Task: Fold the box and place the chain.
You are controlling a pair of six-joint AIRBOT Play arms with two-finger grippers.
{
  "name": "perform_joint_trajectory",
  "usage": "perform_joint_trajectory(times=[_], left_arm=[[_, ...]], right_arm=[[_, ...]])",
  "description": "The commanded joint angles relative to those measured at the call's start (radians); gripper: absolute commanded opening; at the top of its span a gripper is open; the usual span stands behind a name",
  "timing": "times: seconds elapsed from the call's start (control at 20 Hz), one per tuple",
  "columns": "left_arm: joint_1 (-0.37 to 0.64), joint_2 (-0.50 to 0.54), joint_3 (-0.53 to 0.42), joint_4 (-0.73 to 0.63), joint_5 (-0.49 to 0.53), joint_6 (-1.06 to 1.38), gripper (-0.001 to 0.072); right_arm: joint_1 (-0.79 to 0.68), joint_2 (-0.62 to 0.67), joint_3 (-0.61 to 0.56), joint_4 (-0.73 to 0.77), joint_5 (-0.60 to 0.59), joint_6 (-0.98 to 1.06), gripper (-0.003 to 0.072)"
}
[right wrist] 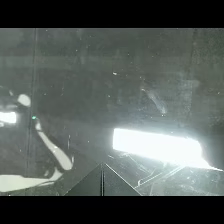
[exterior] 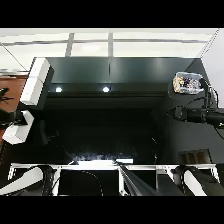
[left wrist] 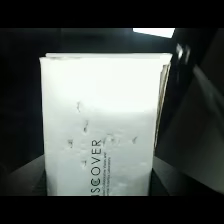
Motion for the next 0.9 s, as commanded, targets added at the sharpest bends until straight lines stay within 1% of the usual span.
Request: perform_joint_trajectory(times=[0.0, 0.1, 0.2, 0.35, 0.5, 0.6, 0.65, 0.7, 0.75, 0.85], left_arm=[[0.114, 0.011, -0.002, -0.147, 0.144, 0.142, 0.0396], [0.112, 0.006, -0.002, -0.231, 0.213, 0.288, 0.0396], [0.1, -0.011, -0.002, -0.275, 0.27, 0.386, 0.0397], [0.066, -0.056, -0.002, -0.28, 0.339, 0.443, 0.0396], [0.013, -0.109, -0.002, -0.279, 0.351, 0.471, 0.0397], [-0.018, -0.129, -0.002, -0.28, 0.382, 0.47, 0.0408], [-0.031, -0.129, -0.002, -0.277, 0.404, 0.47, 0.0444], [-0.038, -0.128, -0.001, -0.275, 0.431, 0.468, 0.0629], [-0.039, -0.127, 0.003, -0.276, 0.443, 0.45, 0.0715], [-0.038, -0.122, 0.029, -0.252, 0.417, 0.393, 0.0715]], right_arm=[[0.0, 0.0, -0.002, 0.003, -0.002, 0.001, 0.0012], [0.0, 0.0, -0.002, 0.003, -0.003, 0.005, 0.0012], [0.0, 0.0, -0.002, 0.003, -0.003, 0.009, 0.0012], [0.0, 0.0, -0.002, 0.003, -0.004, 0.033, 0.0012], [0.0, 0.0, -0.002, 0.003, -0.009, 0.061, 0.0012], [0.0, 0.0, -0.002, 0.003, -0.01, 0.065, 0.0012], [0.0, 0.0, -0.002, 0.003, -0.009, 0.069, 0.0012], [0.0, 0.0, -0.002, 0.003, -0.009, 0.072, 0.0012], [0.0, 0.0, -0.002, 0.003, -0.008, 0.075, 0.0012], [0.0, 0.0, -0.002, 0.003, -0.009, 0.075, 0.0012]])
